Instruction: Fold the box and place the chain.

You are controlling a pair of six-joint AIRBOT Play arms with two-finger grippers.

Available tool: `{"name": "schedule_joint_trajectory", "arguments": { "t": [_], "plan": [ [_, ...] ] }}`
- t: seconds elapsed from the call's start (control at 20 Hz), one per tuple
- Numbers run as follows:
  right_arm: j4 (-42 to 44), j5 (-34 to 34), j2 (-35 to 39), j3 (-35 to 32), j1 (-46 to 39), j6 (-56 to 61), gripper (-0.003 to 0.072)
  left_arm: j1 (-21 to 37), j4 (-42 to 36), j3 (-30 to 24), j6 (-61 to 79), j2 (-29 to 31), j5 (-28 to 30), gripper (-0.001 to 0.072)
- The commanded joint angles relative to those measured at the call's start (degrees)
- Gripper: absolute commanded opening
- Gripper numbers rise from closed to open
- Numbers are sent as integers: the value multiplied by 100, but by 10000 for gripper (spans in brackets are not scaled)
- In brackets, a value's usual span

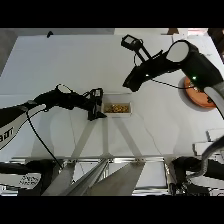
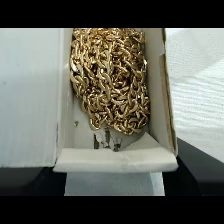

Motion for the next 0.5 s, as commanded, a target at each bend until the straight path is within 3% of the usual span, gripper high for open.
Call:
{"name": "schedule_joint_trajectory", "arguments": {
  "t": [0.0, 0.1, 0.45],
  "plan": [
    [710, 551, -643, 146, 9, -479, 271, 2, 0, 2, 2, 2, 0, 158],
    [1047, 654, -859, 146, 61, -713, 272, 2, 2, 2, 2, 0, 0, 158],
    [1047, 625, -920, 146, 249, -942, 283, 2, 0, 2, 2, 2, 0, 158]
  ]
}}
